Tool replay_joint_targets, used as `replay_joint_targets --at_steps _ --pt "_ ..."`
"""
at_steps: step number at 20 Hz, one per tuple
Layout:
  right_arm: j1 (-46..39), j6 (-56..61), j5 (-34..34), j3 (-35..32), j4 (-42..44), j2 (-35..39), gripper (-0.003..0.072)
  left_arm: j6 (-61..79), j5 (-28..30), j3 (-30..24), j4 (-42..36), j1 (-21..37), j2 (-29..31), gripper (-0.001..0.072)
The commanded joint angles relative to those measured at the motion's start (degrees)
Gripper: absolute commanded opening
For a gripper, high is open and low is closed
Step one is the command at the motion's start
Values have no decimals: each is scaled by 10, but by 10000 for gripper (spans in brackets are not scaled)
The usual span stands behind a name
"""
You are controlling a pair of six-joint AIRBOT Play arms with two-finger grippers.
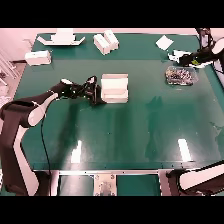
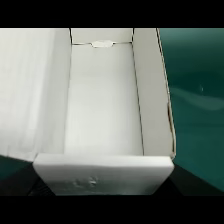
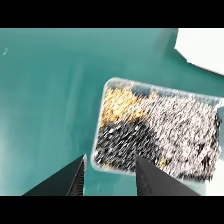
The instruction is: Fold the box and place the chain.
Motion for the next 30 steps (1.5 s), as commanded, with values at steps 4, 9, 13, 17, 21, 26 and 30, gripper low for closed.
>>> replay_joint_targets --at_steps 4,9,13,17,21,26,30 --pt "-38 -59 -96 -39 57 -35 380 0 0 0 0 0 0 525" --pt "-52 -58 -138 -36 79 -71 415 0 0 0 0 0 0 526" --pt "-54 -57 -137 -28 104 -100 415 0 0 0 0 0 0 526" --pt "-54 -57 -131 -28 128 -118 413 0 0 0 0 0 0 526" --pt "-54 -42 -97 -28 127 -129 401 0 0 0 0 0 0 526" --pt "-54 -38 -61 -28 127 -138 354 0 0 0 0 0 0 526" --pt "-54 -36 -51 -28 125 -146 137 0 0 0 0 0 0 525"
